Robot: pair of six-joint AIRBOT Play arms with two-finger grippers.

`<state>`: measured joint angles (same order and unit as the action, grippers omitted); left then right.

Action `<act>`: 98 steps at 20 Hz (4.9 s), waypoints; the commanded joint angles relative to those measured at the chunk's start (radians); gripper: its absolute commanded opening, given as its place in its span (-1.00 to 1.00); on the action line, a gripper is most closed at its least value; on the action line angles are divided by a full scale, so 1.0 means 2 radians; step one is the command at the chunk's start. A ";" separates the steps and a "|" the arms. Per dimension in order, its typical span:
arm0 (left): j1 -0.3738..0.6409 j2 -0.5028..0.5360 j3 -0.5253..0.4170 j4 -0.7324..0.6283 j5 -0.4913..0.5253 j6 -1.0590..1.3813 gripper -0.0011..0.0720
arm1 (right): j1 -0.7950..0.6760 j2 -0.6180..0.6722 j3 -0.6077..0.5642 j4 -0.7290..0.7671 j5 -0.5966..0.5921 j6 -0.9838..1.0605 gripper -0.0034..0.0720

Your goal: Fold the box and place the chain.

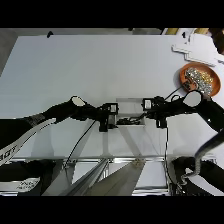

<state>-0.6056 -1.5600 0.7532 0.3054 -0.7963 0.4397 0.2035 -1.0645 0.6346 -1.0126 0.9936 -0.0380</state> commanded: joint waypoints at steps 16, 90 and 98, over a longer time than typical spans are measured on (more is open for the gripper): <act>0.000 0.000 0.000 0.001 0.000 0.001 -0.51 | 0.001 0.001 -0.009 0.010 0.008 0.018 -0.65; 0.000 0.000 0.000 0.001 0.000 0.002 -0.51 | -0.092 0.055 -0.028 -0.126 -0.128 0.623 -0.29; 0.000 0.000 0.000 0.001 0.000 0.001 -0.51 | -0.005 -0.026 -0.002 -0.149 -0.090 0.643 0.00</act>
<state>-0.6060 -1.5600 0.7532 0.3065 -0.7975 0.4423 0.1627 -1.0691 0.6178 -1.2945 0.7990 1.2304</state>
